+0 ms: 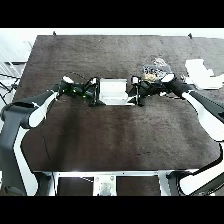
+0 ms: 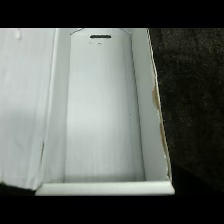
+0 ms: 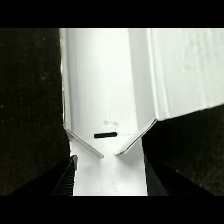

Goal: Fold the box and place the chain.

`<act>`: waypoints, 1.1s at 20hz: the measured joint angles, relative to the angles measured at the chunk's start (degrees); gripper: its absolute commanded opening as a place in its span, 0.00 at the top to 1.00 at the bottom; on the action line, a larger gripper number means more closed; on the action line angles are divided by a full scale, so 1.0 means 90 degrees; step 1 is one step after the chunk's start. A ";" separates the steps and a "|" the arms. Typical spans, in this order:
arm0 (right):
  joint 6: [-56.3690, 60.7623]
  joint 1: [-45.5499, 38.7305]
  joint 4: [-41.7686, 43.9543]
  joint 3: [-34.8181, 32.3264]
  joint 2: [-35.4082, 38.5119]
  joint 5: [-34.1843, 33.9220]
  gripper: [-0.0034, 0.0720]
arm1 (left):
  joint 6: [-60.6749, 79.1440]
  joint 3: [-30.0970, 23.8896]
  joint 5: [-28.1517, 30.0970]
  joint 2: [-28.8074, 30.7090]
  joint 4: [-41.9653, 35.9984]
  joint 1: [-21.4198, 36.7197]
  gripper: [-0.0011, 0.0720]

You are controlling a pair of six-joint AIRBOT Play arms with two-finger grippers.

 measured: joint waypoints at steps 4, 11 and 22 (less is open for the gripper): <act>-0.0002 0.0085 0.0223 -0.0005 -0.0061 -0.0070 0.64 | 0.0000 0.0000 0.0002 0.0000 0.0000 0.0000 0.30; -0.0056 0.0500 0.0379 -0.0007 -0.0090 -0.0170 0.69 | 0.0022 0.0000 -0.0012 0.0000 0.0012 0.0002 0.30; -0.0117 0.0634 0.0442 -0.0007 -0.0095 -0.0595 0.12 | -0.0002 0.0000 -0.0002 0.0000 0.0000 0.0002 0.30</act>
